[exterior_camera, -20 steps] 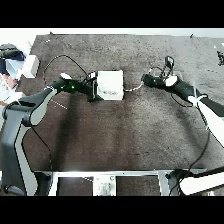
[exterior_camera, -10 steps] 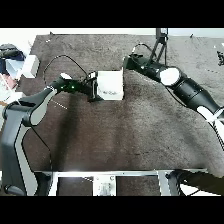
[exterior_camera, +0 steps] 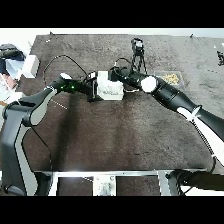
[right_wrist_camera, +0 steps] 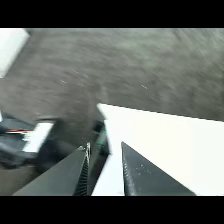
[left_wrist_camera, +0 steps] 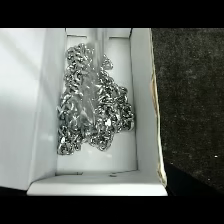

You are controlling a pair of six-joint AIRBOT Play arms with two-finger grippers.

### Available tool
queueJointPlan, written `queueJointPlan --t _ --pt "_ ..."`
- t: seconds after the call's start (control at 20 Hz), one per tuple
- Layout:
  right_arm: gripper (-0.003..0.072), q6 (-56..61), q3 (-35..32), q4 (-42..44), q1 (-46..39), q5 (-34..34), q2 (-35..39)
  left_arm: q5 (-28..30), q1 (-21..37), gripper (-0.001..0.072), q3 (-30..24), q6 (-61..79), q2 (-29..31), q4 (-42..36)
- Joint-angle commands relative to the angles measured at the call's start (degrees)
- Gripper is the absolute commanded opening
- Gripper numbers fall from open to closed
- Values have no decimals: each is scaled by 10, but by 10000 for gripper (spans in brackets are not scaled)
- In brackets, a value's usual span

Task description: Fold the box and place the chain.

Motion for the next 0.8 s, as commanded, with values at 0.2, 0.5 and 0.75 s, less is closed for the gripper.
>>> queueJointPlan --t 0.2,0.5,0.75 --pt "224 41 -7 -100 -167 139 -6 0 0 403 0 0 0 0" --pt "385 70 -82 -104 -299 119 -38 0 0 404 0 0 0 0" --pt "324 70 -46 -48 -288 58 -132 0 0 404 0 0 0 0"
